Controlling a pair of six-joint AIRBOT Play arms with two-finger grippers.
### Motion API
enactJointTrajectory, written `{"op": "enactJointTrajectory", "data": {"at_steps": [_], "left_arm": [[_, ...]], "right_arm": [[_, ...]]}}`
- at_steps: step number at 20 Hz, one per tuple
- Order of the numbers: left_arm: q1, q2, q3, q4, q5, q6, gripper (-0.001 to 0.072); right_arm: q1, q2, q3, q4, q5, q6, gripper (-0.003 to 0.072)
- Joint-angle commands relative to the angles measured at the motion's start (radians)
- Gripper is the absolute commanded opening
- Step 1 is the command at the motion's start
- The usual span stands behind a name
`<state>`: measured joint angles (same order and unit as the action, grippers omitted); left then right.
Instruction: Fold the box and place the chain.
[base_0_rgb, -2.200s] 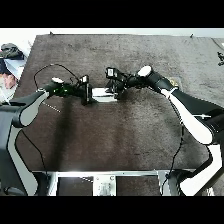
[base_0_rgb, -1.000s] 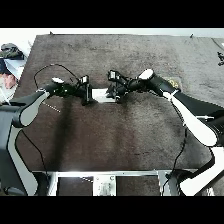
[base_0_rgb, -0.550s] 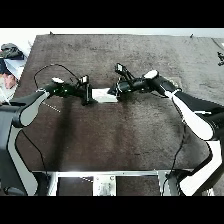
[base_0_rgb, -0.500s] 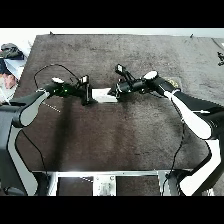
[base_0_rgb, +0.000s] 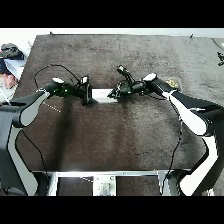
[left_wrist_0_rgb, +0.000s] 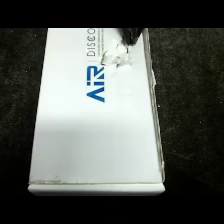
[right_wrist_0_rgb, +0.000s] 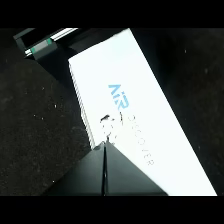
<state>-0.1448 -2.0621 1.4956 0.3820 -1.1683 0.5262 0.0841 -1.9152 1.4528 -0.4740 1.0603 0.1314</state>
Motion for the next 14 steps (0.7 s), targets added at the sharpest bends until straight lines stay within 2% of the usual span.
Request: {"op": "enactJointTrajectory", "data": {"at_steps": [1, 3, 4, 7, 10, 12, 14], "left_arm": [[0.001, -0.001, 0.0, 0.0, 0.0, -0.002, 0.0467], [0.001, 0.0, 0.0, 0.0, 0.0, -0.002, 0.0467], [0.001, -0.001, 0.0, 0.0, 0.001, -0.002, 0.0467], [0.001, -0.001, 0.0, 0.0, 0.001, -0.002, 0.0467], [0.001, -0.001, 0.0, 0.0, 0.0, -0.002, 0.0467], [0.001, -0.001, 0.0, 0.0, 0.001, -0.002, 0.0467], [0.001, -0.001, 0.0, 0.0, 0.001, -0.002, 0.0467]], "right_arm": [[-0.001, -0.002, 0.015, -0.115, -0.032, 0.08, 0.0051], [-0.001, 0.012, 0.031, -0.109, -0.044, 0.078, 0.0038], [-0.001, 0.027, 0.039, -0.098, -0.044, 0.071, -0.0017], [-0.003, 0.117, 0.043, -0.002, -0.043, 0.04, -0.0017], [-0.002, 0.252, 0.032, 0.025, -0.036, 0.045, -0.0018], [-0.002, 0.37, -0.034, 0.037, -0.078, 0.05, -0.0018], [-0.002, 0.534, -0.171, 0.037, -0.216, 0.068, -0.0019]]}}
